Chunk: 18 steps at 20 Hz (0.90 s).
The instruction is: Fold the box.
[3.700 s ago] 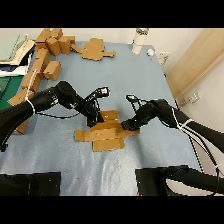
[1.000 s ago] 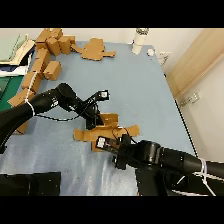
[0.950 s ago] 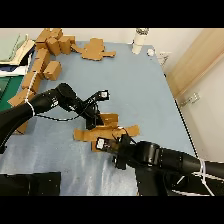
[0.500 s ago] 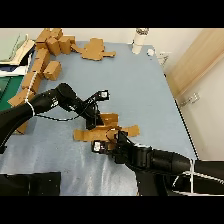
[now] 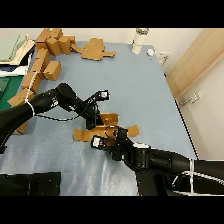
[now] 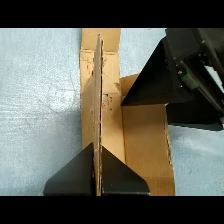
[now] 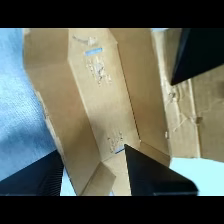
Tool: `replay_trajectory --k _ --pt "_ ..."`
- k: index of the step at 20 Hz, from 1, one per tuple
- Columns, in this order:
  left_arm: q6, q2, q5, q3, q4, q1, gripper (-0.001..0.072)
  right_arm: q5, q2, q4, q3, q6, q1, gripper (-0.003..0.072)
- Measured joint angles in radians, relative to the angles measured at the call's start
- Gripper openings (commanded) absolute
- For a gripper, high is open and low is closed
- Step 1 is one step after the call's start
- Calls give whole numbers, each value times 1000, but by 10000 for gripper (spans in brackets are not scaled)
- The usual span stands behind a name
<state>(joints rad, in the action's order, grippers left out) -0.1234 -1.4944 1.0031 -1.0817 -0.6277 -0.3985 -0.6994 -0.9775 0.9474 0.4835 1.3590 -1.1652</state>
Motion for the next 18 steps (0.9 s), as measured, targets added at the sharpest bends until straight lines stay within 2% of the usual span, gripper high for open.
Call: replay_trajectory --k 4,5,6,11,18 --pt "0 0 0 0 0 0 13 -5 0 2 4 -11 0 544" --pt "0 0 0 0 0 0 13 -5 0 2 6 -13 0 616" --pt "0 0 0 0 0 0 13 -3 0 2 9 -14 0 720" --pt "0 0 0 0 0 0 13 2 11 -10 24 -15 16 720" --pt "0 0 0 0 0 0 13 13 124 -3 -9 -5 107 720"
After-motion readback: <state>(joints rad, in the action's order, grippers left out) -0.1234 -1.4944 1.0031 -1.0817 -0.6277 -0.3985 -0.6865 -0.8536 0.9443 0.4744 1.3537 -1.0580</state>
